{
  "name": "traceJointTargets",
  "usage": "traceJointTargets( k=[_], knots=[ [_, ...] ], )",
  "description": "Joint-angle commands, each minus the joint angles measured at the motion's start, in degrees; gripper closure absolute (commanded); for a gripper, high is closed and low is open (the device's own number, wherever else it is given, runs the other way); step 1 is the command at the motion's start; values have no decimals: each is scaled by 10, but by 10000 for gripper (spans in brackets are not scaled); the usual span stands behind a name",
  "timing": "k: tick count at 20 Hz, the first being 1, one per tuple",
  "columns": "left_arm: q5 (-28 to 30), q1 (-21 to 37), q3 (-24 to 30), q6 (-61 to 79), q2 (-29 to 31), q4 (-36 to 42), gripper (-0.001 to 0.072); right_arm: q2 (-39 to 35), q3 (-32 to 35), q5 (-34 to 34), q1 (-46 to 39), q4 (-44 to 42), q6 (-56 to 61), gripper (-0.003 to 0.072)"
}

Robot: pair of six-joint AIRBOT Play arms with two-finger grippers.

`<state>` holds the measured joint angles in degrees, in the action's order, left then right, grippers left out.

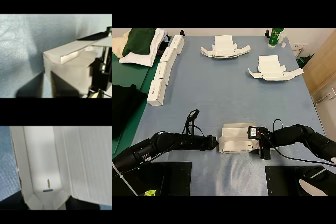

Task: Fold the box.

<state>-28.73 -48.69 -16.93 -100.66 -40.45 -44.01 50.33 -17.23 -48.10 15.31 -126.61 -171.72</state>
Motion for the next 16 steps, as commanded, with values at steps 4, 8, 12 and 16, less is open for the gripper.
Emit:
traceJointTargets(
  k=[4, 8, 12, 16],
  knots=[
    [29, -2, -1, -9, 8, 8, 365, 0, 0, 0, 0, 0, 0, 182],
    [67, -2, -1, -9, 8, 28, 344, 0, 0, 0, 0, 0, 0, 182],
    [56, -16, -3, -11, 3, 30, 347, 0, 0, 0, 0, 0, 0, 181],
    [54, -53, -47, -40, -53, 10, 348, 0, 0, 0, 0, 0, 0, 182]
  ],
)
